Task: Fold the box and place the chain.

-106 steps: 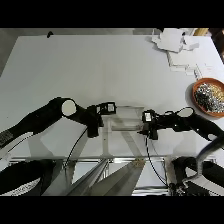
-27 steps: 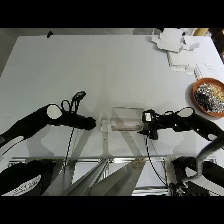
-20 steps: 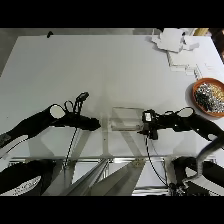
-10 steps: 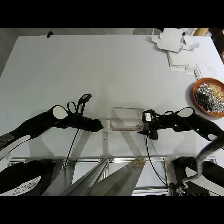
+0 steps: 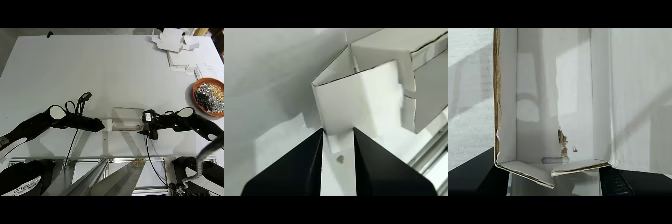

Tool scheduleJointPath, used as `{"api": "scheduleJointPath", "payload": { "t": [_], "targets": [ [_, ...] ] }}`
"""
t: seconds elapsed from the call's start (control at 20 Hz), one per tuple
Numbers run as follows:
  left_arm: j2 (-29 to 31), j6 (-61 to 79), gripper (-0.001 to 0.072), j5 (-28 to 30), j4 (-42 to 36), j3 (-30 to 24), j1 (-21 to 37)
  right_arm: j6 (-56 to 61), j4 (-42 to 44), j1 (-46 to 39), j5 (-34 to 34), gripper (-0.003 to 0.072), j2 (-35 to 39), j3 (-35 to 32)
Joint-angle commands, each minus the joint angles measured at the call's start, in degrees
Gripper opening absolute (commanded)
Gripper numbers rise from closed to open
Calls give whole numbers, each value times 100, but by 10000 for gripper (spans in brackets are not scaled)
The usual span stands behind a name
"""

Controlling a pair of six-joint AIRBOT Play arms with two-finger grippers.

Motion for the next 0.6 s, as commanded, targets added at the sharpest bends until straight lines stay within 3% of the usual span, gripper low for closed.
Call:
{"api": "scheduleJointPath", "payload": {
  "t": [0.0,0.55],
  "targets": [
    [74,-2,209,-98,-33,7,68,2,2,0,2,398,4,4],
    [114,778,216,-369,-822,7,59,2,2,0,2,398,4,4]
  ]
}}
